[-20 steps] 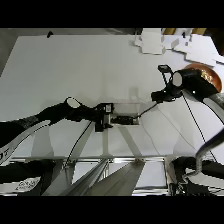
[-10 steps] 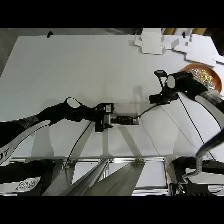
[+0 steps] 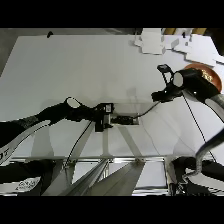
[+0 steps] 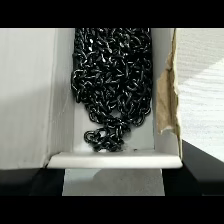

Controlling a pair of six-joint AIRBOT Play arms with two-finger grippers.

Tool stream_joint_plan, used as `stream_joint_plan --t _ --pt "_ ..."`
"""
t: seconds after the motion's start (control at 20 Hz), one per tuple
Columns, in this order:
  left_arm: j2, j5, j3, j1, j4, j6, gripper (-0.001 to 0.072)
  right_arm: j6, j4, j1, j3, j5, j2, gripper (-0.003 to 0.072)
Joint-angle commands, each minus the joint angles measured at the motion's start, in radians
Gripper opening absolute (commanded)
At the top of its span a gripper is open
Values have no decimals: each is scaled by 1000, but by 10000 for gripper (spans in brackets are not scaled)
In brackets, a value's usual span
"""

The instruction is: Fold the box and place the chain.

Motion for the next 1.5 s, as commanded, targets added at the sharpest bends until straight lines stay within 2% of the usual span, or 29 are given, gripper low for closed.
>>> stream_joint_plan --t 0.0,0.15,0.3,0.55,0.75,0.95,1.3,1.45 --pt "1 0 0 0 0 0 152 -33 5 45 0 78 157 17" --pt "1 0 0 0 0 0 152 -32 41 115 0 122 295 17" --pt "1 0 0 0 0 0 152 -32 146 183 0 124 406 17" --pt "1 0 0 0 0 0 152 -32 269 308 0 92 473 18" --pt "1 0 0 0 0 0 152 -32 349 371 0 17 470 18" --pt "1 0 0 0 0 0 152 -32 352 408 0 -33 443 18" --pt "1 0 0 0 0 0 152 -86 344 485 -1 -101 233 18" --pt "1 0 0 0 0 0 152 -85 344 488 -1 -95 155 33"
